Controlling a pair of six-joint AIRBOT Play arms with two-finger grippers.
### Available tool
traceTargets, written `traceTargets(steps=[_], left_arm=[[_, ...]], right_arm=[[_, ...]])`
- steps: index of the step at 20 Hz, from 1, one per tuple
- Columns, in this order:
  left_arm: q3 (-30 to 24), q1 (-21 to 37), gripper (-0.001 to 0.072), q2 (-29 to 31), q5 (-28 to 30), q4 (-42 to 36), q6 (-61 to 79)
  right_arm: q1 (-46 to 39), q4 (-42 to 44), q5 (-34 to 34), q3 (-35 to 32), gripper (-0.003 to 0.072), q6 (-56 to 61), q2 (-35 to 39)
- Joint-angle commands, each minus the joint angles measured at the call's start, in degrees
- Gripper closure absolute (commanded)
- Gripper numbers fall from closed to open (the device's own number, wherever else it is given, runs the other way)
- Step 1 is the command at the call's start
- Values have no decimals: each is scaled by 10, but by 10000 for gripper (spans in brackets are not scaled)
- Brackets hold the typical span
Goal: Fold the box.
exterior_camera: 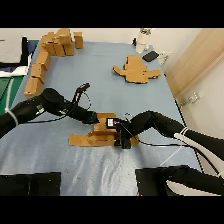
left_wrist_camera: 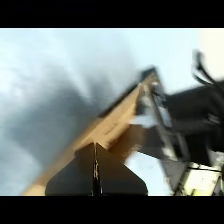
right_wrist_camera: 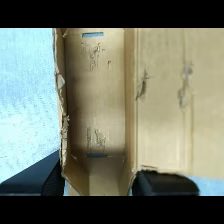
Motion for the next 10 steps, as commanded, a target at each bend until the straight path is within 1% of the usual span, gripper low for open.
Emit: traceTargets(steps=[1,4,8,10], left_arm=[[27,13,698,-70,-2,57,-3],[26,11,698,-101,-32,63,24],[27,12,698,-87,-54,28,81],[28,18,699,-65,-81,-7,148]], right_arm=[[0,0,0,0,223,0,0],[0,0,0,0,222,0,0],[0,0,0,0,223,0,0],[0,0,0,0,223,0,0]])
